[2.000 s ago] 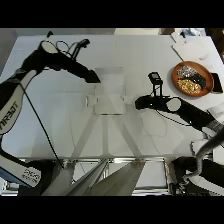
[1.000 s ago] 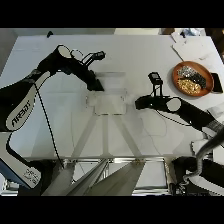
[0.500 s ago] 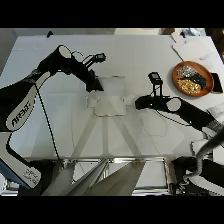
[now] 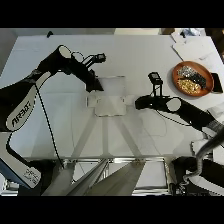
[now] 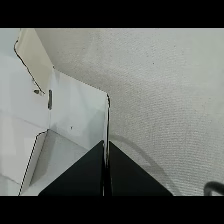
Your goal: Fold the box and place the chain.
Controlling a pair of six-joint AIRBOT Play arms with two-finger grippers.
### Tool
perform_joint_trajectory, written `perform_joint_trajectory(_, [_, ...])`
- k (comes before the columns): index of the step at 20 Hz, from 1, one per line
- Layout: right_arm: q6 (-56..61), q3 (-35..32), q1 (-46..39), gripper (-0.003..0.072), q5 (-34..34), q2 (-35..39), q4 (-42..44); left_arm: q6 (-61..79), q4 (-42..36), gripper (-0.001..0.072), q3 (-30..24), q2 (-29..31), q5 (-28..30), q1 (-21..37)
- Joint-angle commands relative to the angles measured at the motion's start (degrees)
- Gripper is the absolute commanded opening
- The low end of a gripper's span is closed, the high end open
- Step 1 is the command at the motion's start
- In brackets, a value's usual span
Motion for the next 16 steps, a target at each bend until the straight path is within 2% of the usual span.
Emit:
perform_joint_trajectory(1, [0.00, -0.02, 0.04, 0.0011, 0.00, -0.02, 0.00, 0.00, 0.07, 0.0005, -0.02, 0.00, 0.02, 0.00])
perform_joint_trajectory(8, [0.04, -0.02, 0.04, 0.0021, 0.09, -0.02, 0.04, -0.17, 0.09, 0.0006, -0.02, 0.00, 0.68, 0.00])
perform_joint_trajectory(9, [0.02, -0.02, 0.04, 0.0141, 0.07, -0.02, 0.04, -0.15, 0.07, 0.0006, -0.02, 0.00, 0.74, 0.00])
perform_joint_trajectory(10, [0.02, 0.00, 0.02, 0.0391, 0.02, -0.02, 0.04, -0.17, 0.07, 0.0006, 0.00, 0.00, 0.74, 0.00])
perform_joint_trajectory(11, [0.02, 0.07, 0.00, 0.0599, 0.04, -0.02, 0.04, -0.17, 0.07, 0.0005, 0.00, 0.02, 0.76, 0.00])
perform_joint_trajectory(16, [0.09, 0.17, -0.50, 0.0599, 1.01, 4.70, -1.29, -4.35, 3.08, 0.0004, 0.00, 2.54, 0.68, 0.11])
